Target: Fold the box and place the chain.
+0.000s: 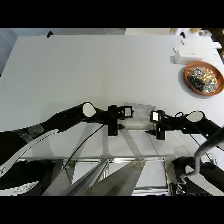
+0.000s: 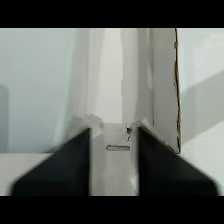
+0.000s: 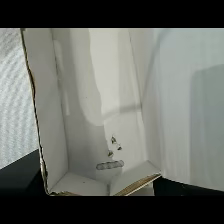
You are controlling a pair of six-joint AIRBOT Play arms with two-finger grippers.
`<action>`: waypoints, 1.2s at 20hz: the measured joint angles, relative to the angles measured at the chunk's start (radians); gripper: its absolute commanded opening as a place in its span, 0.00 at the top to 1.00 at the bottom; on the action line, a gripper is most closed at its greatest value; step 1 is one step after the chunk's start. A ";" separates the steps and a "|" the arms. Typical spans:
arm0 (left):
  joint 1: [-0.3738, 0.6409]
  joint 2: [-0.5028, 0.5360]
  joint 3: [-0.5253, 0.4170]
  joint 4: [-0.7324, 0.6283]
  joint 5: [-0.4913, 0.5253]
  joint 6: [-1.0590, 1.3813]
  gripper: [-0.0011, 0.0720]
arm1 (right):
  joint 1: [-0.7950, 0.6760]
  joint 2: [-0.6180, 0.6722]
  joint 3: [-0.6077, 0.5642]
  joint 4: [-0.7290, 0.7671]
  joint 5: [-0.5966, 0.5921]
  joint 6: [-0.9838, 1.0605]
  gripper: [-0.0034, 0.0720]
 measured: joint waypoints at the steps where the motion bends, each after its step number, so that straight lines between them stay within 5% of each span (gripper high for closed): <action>1: 0.005 0.020 0.000 0.028 -0.013 -0.054 0.98 | 0.000 0.000 0.000 0.000 0.000 0.000 0.41; 12: 0.188 0.230 -0.020 0.395 -0.227 -0.783 0.98 | 0.000 0.000 0.000 0.000 0.000 0.000 0.41; 17: 0.212 0.130 -0.040 0.406 -0.234 -1.071 0.98 | 0.000 0.000 0.000 0.000 0.000 0.000 0.41; 24: 0.170 0.002 -0.045 0.235 -0.194 -1.153 0.98 | 0.000 0.000 0.000 0.000 0.000 0.000 0.41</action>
